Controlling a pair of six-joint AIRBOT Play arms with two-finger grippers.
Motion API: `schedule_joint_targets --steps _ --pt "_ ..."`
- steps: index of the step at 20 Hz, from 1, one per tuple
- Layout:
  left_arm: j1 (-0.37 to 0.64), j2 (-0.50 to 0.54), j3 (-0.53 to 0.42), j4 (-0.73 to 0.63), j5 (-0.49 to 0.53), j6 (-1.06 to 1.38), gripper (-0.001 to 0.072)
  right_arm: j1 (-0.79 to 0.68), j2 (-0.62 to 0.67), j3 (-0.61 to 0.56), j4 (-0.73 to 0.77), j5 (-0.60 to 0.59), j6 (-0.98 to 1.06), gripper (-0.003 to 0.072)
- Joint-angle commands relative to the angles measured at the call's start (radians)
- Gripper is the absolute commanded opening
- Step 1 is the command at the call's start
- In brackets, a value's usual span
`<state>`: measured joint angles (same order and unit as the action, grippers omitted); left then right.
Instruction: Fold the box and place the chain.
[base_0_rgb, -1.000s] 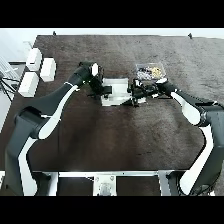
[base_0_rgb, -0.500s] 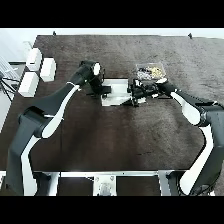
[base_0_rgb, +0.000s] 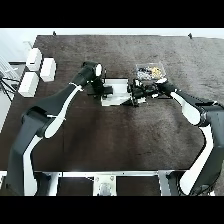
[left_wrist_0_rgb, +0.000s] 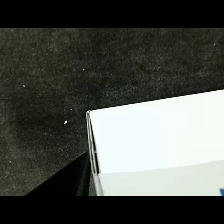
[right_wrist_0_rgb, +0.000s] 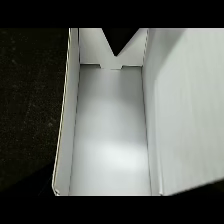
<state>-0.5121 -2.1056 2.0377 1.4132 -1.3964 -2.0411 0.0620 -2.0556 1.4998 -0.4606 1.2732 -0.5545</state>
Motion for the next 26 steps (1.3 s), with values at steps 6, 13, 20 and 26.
schedule_joint_targets --steps 6,13,20,26 --pt "-0.002 -0.006 0.005 0.007 -0.026 0.039 0.0024 -0.001 0.000 0.000 0.000 0.000 0.000 0.0495" --pt "-0.005 -0.023 0.023 0.005 -0.046 0.060 0.0033 -0.001 0.000 0.000 0.000 0.000 0.000 0.0495" --pt "0.007 0.029 0.038 0.004 -0.122 0.093 0.0586 -0.001 0.000 0.000 0.000 0.000 0.000 0.0495" --pt "0.040 0.160 0.029 0.027 -0.153 0.413 0.0614 -0.001 0.000 0.000 0.000 0.000 0.000 0.0495"
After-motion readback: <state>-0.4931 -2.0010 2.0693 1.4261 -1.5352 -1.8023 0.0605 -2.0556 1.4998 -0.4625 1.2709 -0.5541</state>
